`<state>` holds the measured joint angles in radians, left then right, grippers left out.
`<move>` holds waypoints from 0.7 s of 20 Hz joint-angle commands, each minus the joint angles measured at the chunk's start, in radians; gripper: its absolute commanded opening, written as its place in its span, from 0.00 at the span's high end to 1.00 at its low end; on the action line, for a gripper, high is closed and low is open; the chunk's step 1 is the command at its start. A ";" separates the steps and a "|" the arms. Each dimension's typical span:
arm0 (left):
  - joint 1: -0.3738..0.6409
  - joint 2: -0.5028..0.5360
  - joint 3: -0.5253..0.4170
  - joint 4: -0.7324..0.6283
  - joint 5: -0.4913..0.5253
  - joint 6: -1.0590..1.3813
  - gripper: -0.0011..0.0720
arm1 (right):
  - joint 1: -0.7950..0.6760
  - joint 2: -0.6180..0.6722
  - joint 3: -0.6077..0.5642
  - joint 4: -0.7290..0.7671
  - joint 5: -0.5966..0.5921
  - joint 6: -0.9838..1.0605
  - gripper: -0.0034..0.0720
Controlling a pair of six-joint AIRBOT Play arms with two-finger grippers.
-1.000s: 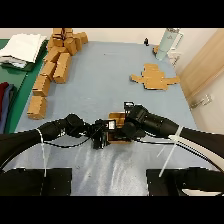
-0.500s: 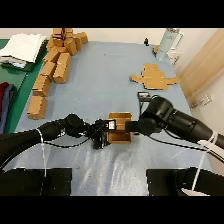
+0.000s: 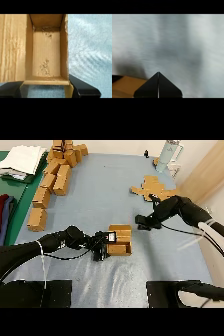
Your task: Fold the box.
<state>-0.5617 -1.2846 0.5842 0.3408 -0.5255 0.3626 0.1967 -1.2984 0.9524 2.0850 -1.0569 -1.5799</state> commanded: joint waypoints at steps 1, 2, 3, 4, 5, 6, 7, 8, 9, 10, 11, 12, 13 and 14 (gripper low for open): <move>0.000 0.000 0.001 0.000 0.000 0.000 0.27 | -0.131 -0.173 0.075 0.523 -0.116 -0.622 0.95; 0.000 0.000 0.001 0.000 0.000 0.000 0.27 | -0.127 -0.220 0.110 0.533 -0.198 -0.660 0.95; 0.000 0.000 0.001 0.000 0.000 0.000 0.27 | -0.120 -0.252 0.135 0.546 -0.287 -0.700 0.95; 0.000 0.000 0.001 0.000 0.000 0.000 0.27 | -0.107 -0.266 0.141 0.556 -0.361 -0.746 0.95; 0.000 0.000 0.001 0.000 0.000 0.000 0.27 | -0.087 -0.265 0.134 0.554 -0.408 -0.780 0.95; 0.000 0.000 0.001 0.000 0.000 0.000 0.27 | -0.064 -0.257 0.122 0.554 -0.438 -0.808 0.95; 0.000 0.000 0.001 0.000 0.000 0.000 0.27 | -0.044 -0.243 0.101 0.552 -0.438 -0.834 0.95; 0.000 0.000 0.001 0.000 0.000 0.000 0.27 | -0.024 -0.226 0.075 0.552 -0.411 -0.855 0.95; 0.000 0.000 0.001 0.000 0.000 0.000 0.27 | -0.011 -0.208 0.051 0.551 -0.374 -0.869 0.95; 0.000 0.000 0.001 0.000 0.000 0.000 0.27 | 0.003 -0.189 0.027 0.550 -0.348 -0.887 0.95; 0.000 0.000 0.001 0.000 0.000 0.000 0.27 | 0.018 -0.171 0.008 0.548 -0.329 -0.898 0.95; 0.000 0.000 0.001 0.000 0.000 0.000 0.27 | 0.039 -0.153 -0.013 0.536 -0.303 -0.910 0.95; 0.000 0.000 0.001 0.000 0.000 0.000 0.27 | 0.058 -0.135 -0.034 0.518 -0.265 -0.913 0.95; 0.000 0.000 0.001 0.000 0.000 0.000 0.27 | 0.077 -0.116 -0.060 0.500 -0.216 -0.917 0.95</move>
